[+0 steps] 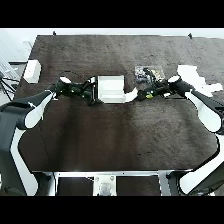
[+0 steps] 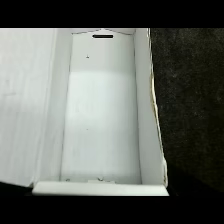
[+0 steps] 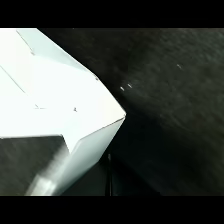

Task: Fold the box and place the chain.

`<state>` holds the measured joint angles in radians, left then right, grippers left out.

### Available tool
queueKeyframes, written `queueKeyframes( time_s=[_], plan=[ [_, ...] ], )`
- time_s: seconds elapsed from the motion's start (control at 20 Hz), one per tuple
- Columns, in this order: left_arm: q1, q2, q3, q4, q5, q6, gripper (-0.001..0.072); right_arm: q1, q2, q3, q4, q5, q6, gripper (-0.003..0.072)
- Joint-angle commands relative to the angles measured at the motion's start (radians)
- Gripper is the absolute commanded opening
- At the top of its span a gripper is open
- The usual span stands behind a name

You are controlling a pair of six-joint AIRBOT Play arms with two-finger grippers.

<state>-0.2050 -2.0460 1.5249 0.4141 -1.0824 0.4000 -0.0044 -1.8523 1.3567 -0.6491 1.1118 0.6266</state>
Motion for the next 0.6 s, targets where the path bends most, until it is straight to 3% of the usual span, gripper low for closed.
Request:
queueKeyframes(
  time_s=[0.0,0.05,0.1,0.3,0.4,0.55],
  plan=[
    [0.0,-0.001,0.0,0.0,0.0,0.0,0.035,0.01,0.006,0.027,0.063,0.039,0.003,0.0023],
    [0.0,-0.001,0.0,0.0,0.0,0.0,0.0351,0.011,0.01,0.031,0.093,0.05,0.004,0.0184],
    [0.0,-0.001,0.0,0.0,0.001,0.0,0.035,0.013,0.011,0.035,0.112,0.064,0.01,0.0277],
    [0.0,-0.001,0.0,0.0,0.0,0.0,0.035,0.02,0.012,0.043,0.118,0.109,0.01,0.0311],
    [0.0,-0.001,0.0,0.0,0.0,0.0,0.035,0.028,0.012,0.044,0.117,0.107,0.01,0.0511],
    [0.0,-0.001,0.0,0.0,0.001,0.0,0.035,0.038,0.011,0.043,0.114,0.056,0.01,0.0531]
  ],
)
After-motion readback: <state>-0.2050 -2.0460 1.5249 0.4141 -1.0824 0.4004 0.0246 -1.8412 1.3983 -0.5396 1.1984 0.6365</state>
